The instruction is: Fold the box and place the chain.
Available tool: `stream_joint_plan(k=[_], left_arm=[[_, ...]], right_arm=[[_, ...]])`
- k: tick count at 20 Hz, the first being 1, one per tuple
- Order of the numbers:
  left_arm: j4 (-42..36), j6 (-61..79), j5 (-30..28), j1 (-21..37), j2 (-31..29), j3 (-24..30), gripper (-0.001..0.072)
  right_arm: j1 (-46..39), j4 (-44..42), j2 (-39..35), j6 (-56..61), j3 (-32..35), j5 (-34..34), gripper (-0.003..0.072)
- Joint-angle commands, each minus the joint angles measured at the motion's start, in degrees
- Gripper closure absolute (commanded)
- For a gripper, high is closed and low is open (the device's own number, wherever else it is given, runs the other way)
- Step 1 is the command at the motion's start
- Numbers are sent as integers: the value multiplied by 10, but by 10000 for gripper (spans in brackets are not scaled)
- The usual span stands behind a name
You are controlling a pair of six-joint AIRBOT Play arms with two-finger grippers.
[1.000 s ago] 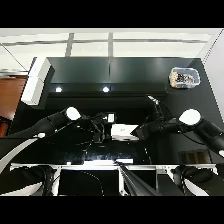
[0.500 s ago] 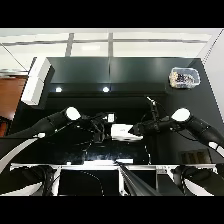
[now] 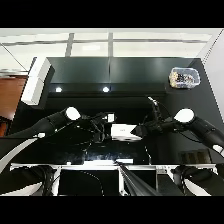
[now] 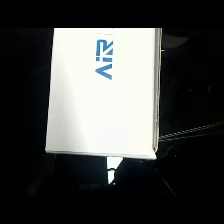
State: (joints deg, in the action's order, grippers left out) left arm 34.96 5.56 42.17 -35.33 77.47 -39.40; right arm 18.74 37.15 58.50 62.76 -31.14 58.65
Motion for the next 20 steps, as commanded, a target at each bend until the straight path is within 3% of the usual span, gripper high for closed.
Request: stream_joint_plan(k=[1, 6, 7, 8, 9, 12, 15, 18, 20], left_arm=[[0, 0, 0, 0, 0, 0, 378], [0, 0, 3, 0, 0, 0, 354], [0, 0, 3, 0, 0, 0, 240], [2, -10, 3, 1, -6, 0, 68], [2, -38, 3, 2, -13, 0, 11], [24, -76, 51, 18, -59, 0, 5], [52, -136, 115, 43, -117, 0, 4], [57, -168, 108, 37, -147, -4, 3], [68, -202, 62, 2, -121, -32, 3]], right_arm=[[-37, -17, -57, 1, -21, 45, 642], [-137, -13, -134, 9, -68, 75, 642], [-156, -14, -142, 9, -75, 79, 642], [-173, -16, -149, 11, -82, 89, 642], [-188, -18, -155, 15, -89, 107, 642], [-217, -22, -170, 15, -116, 176, 642], [-243, -22, -174, 15, -124, 192, 642], [-252, 20, -174, 13, -124, 136, 643], [-252, 66, -174, 14, -124, 65, 642]])
